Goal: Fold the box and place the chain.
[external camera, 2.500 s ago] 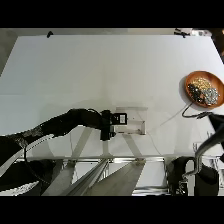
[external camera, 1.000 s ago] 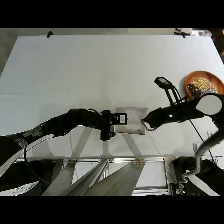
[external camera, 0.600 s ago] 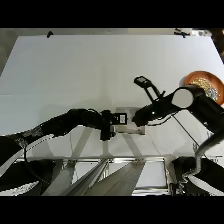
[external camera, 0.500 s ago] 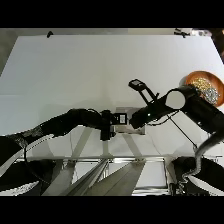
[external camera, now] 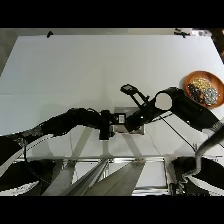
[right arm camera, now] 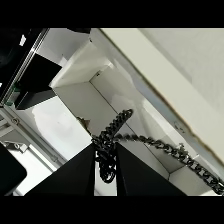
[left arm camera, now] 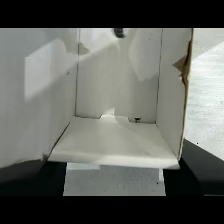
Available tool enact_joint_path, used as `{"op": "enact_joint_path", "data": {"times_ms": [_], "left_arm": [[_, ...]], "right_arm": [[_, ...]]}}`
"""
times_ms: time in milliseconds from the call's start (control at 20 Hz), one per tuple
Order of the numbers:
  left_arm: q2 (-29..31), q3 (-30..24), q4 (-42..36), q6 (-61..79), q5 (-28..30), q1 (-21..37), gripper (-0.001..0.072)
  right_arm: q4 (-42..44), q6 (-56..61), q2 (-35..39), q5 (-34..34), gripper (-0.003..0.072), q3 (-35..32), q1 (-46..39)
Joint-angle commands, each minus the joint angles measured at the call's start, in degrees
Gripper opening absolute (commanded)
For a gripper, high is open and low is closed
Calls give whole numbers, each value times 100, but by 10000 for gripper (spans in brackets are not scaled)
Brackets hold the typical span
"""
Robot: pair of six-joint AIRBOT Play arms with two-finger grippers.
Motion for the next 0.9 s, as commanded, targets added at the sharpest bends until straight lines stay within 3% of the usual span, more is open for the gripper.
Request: {"op": "enact_joint_path", "data": {"times_ms": [0,100,200,600,850], "left_arm": [[4,7,-35,-22,-28,-4,276],[4,7,-35,-22,-28,-4,276],[4,7,-35,-22,-26,-4,276],[4,7,-35,-24,-28,-4,276],[4,7,-35,-22,-24,-7,276]], "right_arm": [[-125,31,-17,221,131,-4,20],[-245,33,13,372,135,-4,-7],[-363,35,68,472,231,-4,-17],[-1067,328,280,815,233,4,-17],[-1244,420,824,748,233,4,-332]]}}
